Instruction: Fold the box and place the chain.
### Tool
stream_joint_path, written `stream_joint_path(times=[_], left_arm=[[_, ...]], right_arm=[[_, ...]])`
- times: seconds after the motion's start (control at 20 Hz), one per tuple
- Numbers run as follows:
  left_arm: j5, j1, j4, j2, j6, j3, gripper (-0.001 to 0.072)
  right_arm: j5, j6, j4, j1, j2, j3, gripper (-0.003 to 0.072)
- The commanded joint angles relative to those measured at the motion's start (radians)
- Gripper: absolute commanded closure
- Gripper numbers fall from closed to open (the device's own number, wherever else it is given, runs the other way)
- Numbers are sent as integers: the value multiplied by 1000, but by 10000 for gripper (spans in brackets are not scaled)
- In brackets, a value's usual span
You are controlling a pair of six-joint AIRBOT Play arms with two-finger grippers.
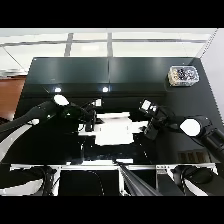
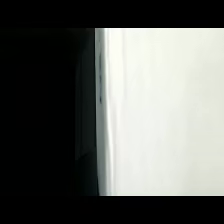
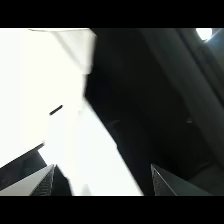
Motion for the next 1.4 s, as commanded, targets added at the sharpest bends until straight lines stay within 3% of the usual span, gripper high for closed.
stream_joint_path(times=[0.0,0.15,0.4,0.65,0.8,1.05,1.25,1.35], left_arm=[[19,-7,11,-30,-10,17,679],[18,-15,29,-32,-10,18,679],[18,-23,41,-32,-10,18,679],[18,-23,40,-32,-10,18,679],[18,-22,40,-32,-10,18,679],[18,-22,40,-32,-11,18,679],[18,-22,40,-32,-11,18,679],[18,-23,40,-32,-11,18,679]], right_arm=[[2,-59,-1,41,-2,-36,-24],[3,-233,-1,96,-5,-73,-24],[-8,-275,70,135,-55,-95,-24],[-195,-325,159,246,-140,-92,-24],[-186,-325,180,246,-140,-68,-24],[-179,-388,186,182,-140,6,-23],[-162,-595,368,71,-150,24,-22],[-117,-609,383,20,-158,24,-22]])
